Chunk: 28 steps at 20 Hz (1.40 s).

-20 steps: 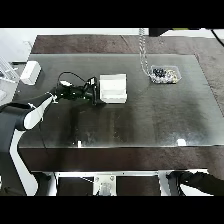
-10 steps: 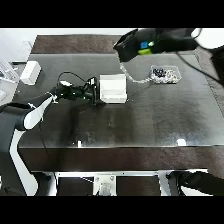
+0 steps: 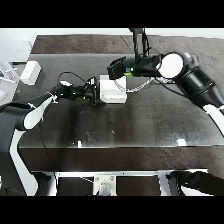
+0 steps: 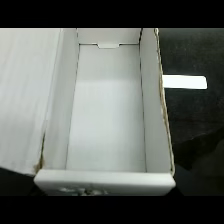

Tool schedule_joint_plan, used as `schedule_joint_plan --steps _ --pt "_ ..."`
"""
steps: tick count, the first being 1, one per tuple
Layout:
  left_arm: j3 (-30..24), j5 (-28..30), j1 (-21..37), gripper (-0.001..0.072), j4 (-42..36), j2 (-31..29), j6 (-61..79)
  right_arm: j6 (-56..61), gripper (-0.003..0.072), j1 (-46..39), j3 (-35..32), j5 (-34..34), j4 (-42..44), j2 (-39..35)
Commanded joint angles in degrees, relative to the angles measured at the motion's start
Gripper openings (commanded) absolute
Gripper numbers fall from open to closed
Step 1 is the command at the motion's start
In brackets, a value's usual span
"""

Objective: Fold the box and place the chain.

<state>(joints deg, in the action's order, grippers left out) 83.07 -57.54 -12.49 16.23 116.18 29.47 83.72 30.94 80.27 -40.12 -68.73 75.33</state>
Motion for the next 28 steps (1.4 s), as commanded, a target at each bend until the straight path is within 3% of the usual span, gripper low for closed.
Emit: schedule_joint_plan --steps 1,11,12,14,15,20,23,26,28 --pt "0.0 0.0 0.0 0.0536 0.0 0.0 0.0 0.3 0.0011 0.1 -4.5 8.7 2.1 2.2" --pt "0.0 0.0 0.0 0.0536 0.0 0.0 0.0 -0.2 0.0012 0.4 -5.5 10.8 4.0 15.0" --pt "0.0 0.0 0.0 0.0536 0.0 0.0 0.0 -0.2 0.0033 0.3 -5.7 9.9 3.5 14.8" --pt "0.0 0.0 0.0 0.0535 0.0 0.0 0.0 -0.2 0.029 0.2 -5.7 7.3 2.3 14.0" --pt "0.0 0.0 0.0 0.0536 0.0 0.0 0.0 -0.2 0.0346 0.0 -5.7 6.7 1.0 13.3" --pt "0.0 0.0 0.0 0.0536 0.0 0.0 0.0 3.8 0.0389 -4.4 -7.0 8.2 -6.8 5.8" --pt "0.0 0.0 0.0 0.0536 0.0 0.0 0.0 15.9 0.0402 -12.7 -14.2 9.6 -17.0 -1.6" --pt "0.0 0.0 0.0 0.0536 0.0 0.0 0.0 19.8 0.0399 -22.6 -22.8 15.7 -15.8 -2.6" --pt "0.0 0.0 0.0 0.0536 0.0 0.0 0.0 19.7 0.0442 -26.8 -26.9 22.2 -11.2 -0.6"
